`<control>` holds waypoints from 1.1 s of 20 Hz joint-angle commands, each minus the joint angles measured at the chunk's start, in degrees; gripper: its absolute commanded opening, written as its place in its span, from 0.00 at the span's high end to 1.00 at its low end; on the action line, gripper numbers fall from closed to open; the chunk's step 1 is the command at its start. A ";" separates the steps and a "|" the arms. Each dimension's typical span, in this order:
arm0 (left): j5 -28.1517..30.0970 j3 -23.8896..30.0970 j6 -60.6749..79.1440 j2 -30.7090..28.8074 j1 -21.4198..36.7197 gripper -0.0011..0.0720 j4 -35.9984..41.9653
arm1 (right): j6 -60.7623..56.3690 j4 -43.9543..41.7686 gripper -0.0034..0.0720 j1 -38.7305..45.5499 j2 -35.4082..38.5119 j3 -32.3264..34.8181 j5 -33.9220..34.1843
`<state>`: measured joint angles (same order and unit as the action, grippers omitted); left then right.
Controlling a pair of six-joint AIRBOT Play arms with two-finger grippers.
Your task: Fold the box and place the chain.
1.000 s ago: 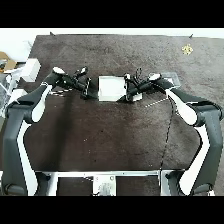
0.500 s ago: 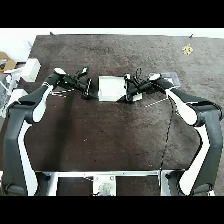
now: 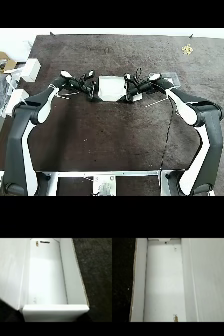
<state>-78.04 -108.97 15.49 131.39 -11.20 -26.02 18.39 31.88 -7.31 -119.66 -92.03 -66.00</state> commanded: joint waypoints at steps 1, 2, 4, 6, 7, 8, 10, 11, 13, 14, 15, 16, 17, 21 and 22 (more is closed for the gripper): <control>2.14 -0.02 1.07 0.39 -0.85 0.00 1.05 | 0.04 0.00 0.36 0.00 0.00 0.02 0.00; 2.12 -0.02 1.07 0.39 -0.83 0.00 1.05 | 0.04 0.00 0.36 0.00 0.00 0.02 -0.02; 2.01 -0.02 1.07 0.39 -0.83 0.00 1.05 | 0.04 0.00 0.36 0.00 0.00 0.02 -0.02; 1.88 -0.02 1.07 0.39 -0.85 0.00 1.09 | 0.04 0.00 0.36 0.00 0.00 0.02 -0.02; 1.75 -0.02 1.07 0.39 -0.85 0.00 1.16 | 0.04 0.00 0.36 0.00 0.00 0.02 0.00; 1.73 -0.02 1.07 0.39 -0.85 0.00 1.16 | 0.04 0.00 0.36 0.00 0.00 0.02 0.00; 1.16 -0.02 1.05 0.39 -0.83 0.00 1.14 | 0.04 0.00 0.36 0.00 0.00 0.02 -0.02; 0.85 -0.02 1.03 0.39 -0.83 0.11 1.11 | 0.04 0.00 0.36 0.00 0.00 0.02 -0.02; -0.20 -0.02 1.03 0.39 -0.83 0.43 1.05 | 0.04 0.00 0.36 0.00 0.00 0.02 -0.02; -0.85 -0.02 1.05 0.39 -0.83 0.43 0.96 | 0.04 0.00 0.36 0.00 0.00 0.02 -0.02; -1.36 -0.02 1.05 0.39 -0.83 0.43 0.96 | 0.04 0.02 0.36 0.00 0.00 0.02 0.00; -1.57 -0.02 1.05 0.39 -0.83 0.43 0.96 | 0.04 0.00 0.36 0.00 0.00 0.02 -0.02; -1.53 -0.02 1.05 0.39 -0.83 0.43 0.96 | 0.04 0.00 0.36 0.00 0.00 0.02 -0.02; -1.49 -0.02 1.05 0.39 -0.83 0.43 1.01 | 0.04 0.00 0.36 0.00 0.00 0.02 -0.02; -1.51 -0.02 1.05 0.39 -0.83 0.43 1.03 | 0.04 0.00 0.36 0.00 0.00 0.02 -0.02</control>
